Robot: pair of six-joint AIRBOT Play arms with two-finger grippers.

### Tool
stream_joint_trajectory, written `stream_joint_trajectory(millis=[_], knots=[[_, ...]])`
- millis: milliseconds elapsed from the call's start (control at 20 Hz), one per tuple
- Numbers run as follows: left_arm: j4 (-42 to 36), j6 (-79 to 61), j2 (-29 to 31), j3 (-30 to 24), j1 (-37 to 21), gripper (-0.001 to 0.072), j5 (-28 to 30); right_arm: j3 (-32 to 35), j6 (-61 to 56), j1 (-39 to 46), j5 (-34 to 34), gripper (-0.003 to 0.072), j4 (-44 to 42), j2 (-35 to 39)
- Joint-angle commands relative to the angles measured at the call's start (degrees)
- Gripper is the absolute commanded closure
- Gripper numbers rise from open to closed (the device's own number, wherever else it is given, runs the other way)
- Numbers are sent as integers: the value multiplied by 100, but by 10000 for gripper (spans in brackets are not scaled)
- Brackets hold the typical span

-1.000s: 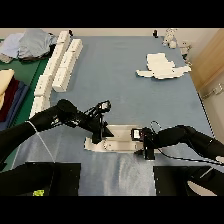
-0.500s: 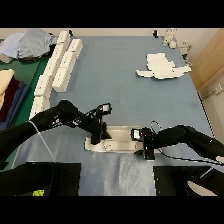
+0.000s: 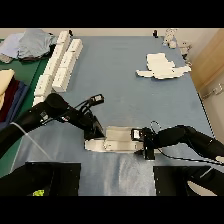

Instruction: Fold the box.

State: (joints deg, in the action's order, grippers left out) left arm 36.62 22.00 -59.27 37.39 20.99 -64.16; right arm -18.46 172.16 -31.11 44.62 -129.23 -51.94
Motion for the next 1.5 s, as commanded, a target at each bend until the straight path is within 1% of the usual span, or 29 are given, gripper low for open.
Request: stream_joint_trajectory(millis=[0,50,100,150,200,250,300,350,400,450,550,650,750,850,1000,1200,1450], knots=[[702,2194,682,116,-428,635,-1408,-4,-4,0,-2,196,-2,0],[612,2575,811,111,-396,695,-1716,-4,-4,0,-2,196,-2,0],[328,3077,887,68,-284,695,-1786,-4,-4,0,-2,196,-2,0],[-146,3449,920,-28,-63,695,-1657,-4,-4,0,-2,196,-2,0],[-651,3560,916,-127,247,695,-1405,-4,-4,0,-2,196,-2,0],[-1058,3571,883,-195,623,695,-992,-4,-4,0,-2,196,-2,0],[-1309,3591,807,-188,1023,695,-426,-4,-4,0,-4,196,-2,0],[-1473,3598,691,-140,1303,694,157,-4,-4,0,-2,196,-2,0],[-1617,3644,527,-66,1408,694,616,-4,-4,0,-2,196,-2,0],[-1779,3657,295,39,1368,695,940,-4,-4,0,-2,196,-2,-2],[-1805,3659,-199,262,1117,695,1320,-4,-4,0,-2,196,-2,0],[-1794,3812,-686,420,813,695,1384,-4,-4,0,-2,196,-2,0],[-1683,4054,-1084,428,651,695,1368,-4,-4,0,-2,196,-2,0],[-1344,4389,-1425,426,660,695,1309,-4,-4,0,-2,196,-2,0],[-1281,4500,-1832,428,688,695,1259,-4,-4,0,-2,196,-2,0],[-1281,4562,-2009,428,691,695,1215,-4,-4,0,-2,196,-2,0],[-1279,4634,-2017,437,688,695,1213,-4,-4,0,-2,196,-2,-2]])
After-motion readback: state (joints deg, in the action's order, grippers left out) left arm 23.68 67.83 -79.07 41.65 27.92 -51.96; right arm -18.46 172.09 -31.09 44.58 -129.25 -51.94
